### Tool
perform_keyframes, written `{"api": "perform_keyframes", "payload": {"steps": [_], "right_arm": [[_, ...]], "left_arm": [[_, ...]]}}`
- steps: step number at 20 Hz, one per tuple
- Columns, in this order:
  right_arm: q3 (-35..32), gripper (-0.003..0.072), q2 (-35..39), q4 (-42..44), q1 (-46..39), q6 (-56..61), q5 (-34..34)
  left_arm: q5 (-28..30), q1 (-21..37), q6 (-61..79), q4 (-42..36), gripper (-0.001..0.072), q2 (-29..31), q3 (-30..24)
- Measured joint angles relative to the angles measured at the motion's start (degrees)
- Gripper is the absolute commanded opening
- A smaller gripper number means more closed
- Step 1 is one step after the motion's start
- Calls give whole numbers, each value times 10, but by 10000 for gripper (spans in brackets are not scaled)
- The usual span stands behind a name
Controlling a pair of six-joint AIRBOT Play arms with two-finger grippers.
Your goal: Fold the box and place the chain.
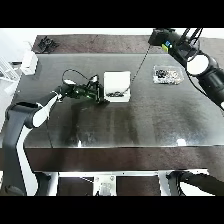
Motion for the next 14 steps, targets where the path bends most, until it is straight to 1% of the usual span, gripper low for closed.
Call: {"api": "perform_keyframes", "payload": {"steps": [4, 7, 10, 14], "right_arm": [[-13, 8, 21, -4, 57, -14, 16], [-43, 8, 17, -5, 86, -19, 22], [-78, 7, -5, -5, 98, -21, 24], [-111, 7, -69, -4, 104, -21, 24]], "left_arm": [[0, 0, 0, 0, 478, 0, 0], [0, 0, 0, 0, 478, 0, 0], [0, 0, 0, 0, 477, 0, 0], [0, 0, 0, 0, 477, 0, 0]]}}
